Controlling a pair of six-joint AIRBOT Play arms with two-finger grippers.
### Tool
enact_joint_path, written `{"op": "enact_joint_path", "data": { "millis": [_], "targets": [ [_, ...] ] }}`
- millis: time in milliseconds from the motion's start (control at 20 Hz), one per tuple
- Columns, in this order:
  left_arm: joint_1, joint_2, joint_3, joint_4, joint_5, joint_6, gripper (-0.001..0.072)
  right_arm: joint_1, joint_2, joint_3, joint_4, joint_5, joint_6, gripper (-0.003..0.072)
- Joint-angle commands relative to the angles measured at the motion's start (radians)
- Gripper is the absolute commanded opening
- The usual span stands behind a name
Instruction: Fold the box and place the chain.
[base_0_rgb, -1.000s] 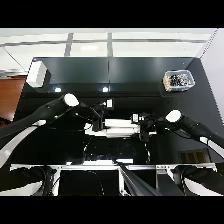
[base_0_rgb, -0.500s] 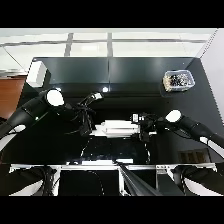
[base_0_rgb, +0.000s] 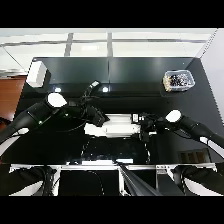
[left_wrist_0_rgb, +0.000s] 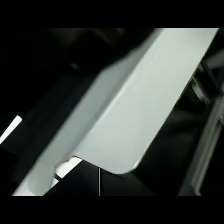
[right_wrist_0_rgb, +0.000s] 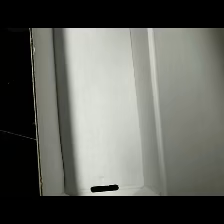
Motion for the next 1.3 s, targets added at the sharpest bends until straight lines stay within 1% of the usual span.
{"op": "enact_joint_path", "data": {
  "millis": [0,100,300,400,600,700,750,850,950,1050,1100,1150,1250],
  "targets": [
    [-0.001,-0.018,-0.003,-0.036,0.179,0.037,0.0027,0.000,0.000,0.000,0.000,0.000,0.000,0.0075],
    [-0.001,-0.058,-0.003,-0.036,0.222,0.050,0.0028,0.000,0.000,0.000,0.000,0.000,0.000,0.0075],
    [-0.001,-0.172,-0.003,-0.036,0.209,0.049,0.0027,0.000,0.000,0.000,0.000,0.000,0.000,0.0074],
    [-0.001,-0.208,-0.003,-0.039,0.209,0.048,0.0027,0.000,0.000,0.000,0.000,0.000,0.000,0.0075],
    [-0.001,-0.224,-0.002,-0.036,0.212,0.052,0.0027,0.000,0.000,0.000,0.000,0.000,0.000,0.0075],
    [0.015,-0.217,0.007,-0.001,0.212,0.060,0.0026,0.000,0.000,0.000,0.000,0.000,0.000,0.0075],
    [0.029,-0.199,0.016,0.017,0.206,0.059,0.0025,0.000,0.000,0.000,0.000,0.000,0.000,0.0075],
    [0.064,-0.114,0.027,0.053,0.180,0.055,0.0025,0.000,0.000,0.000,0.000,0.000,0.000,0.0075],
    [0.097,0.007,0.026,0.111,0.142,0.054,0.0025,0.000,0.000,0.000,0.000,0.000,0.000,0.0075],
    [0.119,0.135,0.021,0.218,0.107,0.056,0.0025,0.000,0.000,0.000,0.000,0.000,0.000,0.0075],
    [0.129,0.203,0.007,0.266,0.114,0.056,0.0026,0.000,0.000,0.000,0.000,0.000,0.000,0.0075],
    [0.143,0.272,-0.020,0.276,0.130,0.060,0.0027,0.000,0.000,0.000,0.000,0.000,0.000,0.0075],
    [0.153,0.380,-0.097,0.219,0.125,0.156,0.0030,0.000,0.000,0.000,0.000,0.000,0.000,0.0075]
  ]
}}
